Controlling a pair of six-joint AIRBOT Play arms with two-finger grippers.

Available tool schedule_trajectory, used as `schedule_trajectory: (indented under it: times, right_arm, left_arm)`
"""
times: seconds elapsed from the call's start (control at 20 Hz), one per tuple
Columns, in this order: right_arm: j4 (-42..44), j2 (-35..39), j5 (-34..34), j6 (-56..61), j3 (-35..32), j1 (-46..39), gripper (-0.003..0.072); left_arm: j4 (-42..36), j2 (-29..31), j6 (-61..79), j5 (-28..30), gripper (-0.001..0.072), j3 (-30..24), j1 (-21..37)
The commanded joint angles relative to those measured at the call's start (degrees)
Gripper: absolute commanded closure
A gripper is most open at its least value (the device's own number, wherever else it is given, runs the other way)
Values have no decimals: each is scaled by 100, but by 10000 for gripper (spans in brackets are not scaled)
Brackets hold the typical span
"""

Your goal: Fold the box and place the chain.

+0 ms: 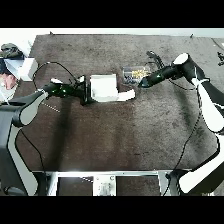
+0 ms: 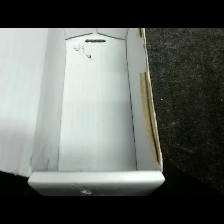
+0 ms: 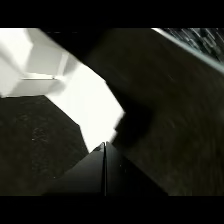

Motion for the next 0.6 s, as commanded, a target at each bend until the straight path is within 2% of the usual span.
schedule_trajectory:
  times: [0.0, 0.1, 0.35, 0.55]
  right_arm:
    - [201, -9, -597, 570, -614, -160, 695]
    - [232, -107, -863, 564, -846, -76, 694]
    - [879, -448, -756, 424, -988, 302, 694]
    - [1996, -455, -649, -66, -981, 442, 694]
  left_arm:
    - [2, -2, 0, 0, 477, 2, -2]
    - [2, -2, 0, 0, 477, 0, -2]
    - [2, -2, 0, 0, 477, 2, -2]
    - [2, -2, 0, -2, 477, 2, -2]
